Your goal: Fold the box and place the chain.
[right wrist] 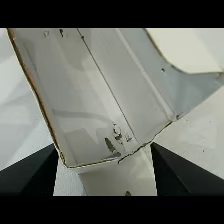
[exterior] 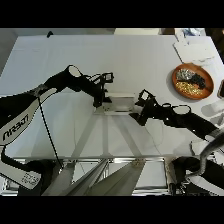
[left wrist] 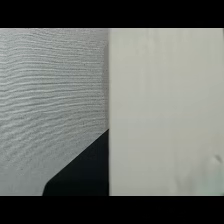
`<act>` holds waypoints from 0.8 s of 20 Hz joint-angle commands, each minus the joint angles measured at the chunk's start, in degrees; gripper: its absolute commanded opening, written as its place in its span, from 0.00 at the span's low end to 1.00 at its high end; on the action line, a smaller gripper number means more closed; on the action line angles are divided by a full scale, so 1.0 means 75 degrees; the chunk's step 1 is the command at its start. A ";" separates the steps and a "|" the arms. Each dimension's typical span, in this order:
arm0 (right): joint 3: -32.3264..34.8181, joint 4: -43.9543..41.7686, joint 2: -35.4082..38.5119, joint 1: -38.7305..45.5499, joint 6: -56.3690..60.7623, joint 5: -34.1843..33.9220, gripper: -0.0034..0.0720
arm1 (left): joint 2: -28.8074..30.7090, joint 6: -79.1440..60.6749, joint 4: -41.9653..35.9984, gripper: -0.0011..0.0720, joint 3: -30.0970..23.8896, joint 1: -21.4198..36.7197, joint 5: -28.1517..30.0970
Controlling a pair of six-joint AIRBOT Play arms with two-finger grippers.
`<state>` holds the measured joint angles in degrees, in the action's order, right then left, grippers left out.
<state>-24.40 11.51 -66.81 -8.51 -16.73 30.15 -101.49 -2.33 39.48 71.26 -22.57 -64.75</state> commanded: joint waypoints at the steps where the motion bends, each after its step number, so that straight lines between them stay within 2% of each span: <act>1: -0.0099 0.0067 -0.0175 -0.0003 0.0003 0.0111 0.87 | -0.0006 -0.0003 0.0000 0.03 -0.0003 -0.0006 -0.0003; 4: -0.0289 0.0274 -0.0233 0.0169 0.0017 0.0487 0.87 | -0.0006 0.0000 0.0000 0.03 -0.0003 -0.0006 -0.0003; 8: -0.0656 0.1207 -0.0236 0.0842 0.0711 0.0924 0.87 | -0.0006 0.0000 0.0000 0.03 -0.0003 -0.0006 -0.0006; 16: -0.0781 0.1271 -0.0239 0.0979 0.0560 0.1291 0.87 | -0.0006 0.0000 0.0000 0.03 -0.0003 -0.0006 -0.0012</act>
<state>-29.98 20.60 -68.58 -1.45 -12.36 38.83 -101.49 -2.33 39.46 71.26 -22.57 -64.77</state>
